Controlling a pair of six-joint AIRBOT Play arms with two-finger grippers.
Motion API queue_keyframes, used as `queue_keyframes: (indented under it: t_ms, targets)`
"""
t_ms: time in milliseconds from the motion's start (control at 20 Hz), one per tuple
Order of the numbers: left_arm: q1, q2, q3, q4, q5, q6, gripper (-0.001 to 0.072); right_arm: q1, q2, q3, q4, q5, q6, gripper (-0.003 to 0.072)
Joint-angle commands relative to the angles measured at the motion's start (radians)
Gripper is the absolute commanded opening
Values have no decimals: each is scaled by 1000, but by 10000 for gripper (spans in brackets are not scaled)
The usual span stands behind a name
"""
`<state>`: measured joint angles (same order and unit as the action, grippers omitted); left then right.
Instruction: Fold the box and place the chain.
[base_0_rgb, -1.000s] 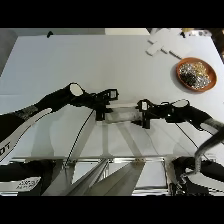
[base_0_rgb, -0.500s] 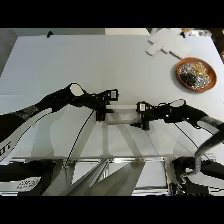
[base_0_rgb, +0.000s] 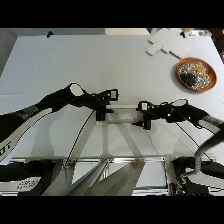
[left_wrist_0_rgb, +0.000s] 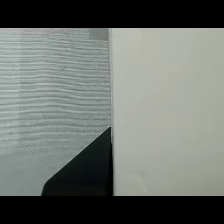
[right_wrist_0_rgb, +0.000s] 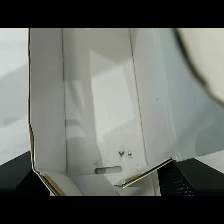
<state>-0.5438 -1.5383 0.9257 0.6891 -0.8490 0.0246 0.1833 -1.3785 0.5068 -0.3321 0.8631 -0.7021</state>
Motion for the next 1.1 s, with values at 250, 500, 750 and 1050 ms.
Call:
queue_keyframes:
  t_ms: [250,500,750,1050]
  targets:
    - [0,0,0,0,0,0,11,3,-6,1,18,-6,-10,568]
    - [0,0,0,0,0,0,11,4,-6,1,18,-18,-11,533]
    - [0,0,0,0,0,0,11,4,-14,1,18,-37,-6,516]
    - [0,0,0,0,0,0,11,18,-14,1,10,-48,-5,457]
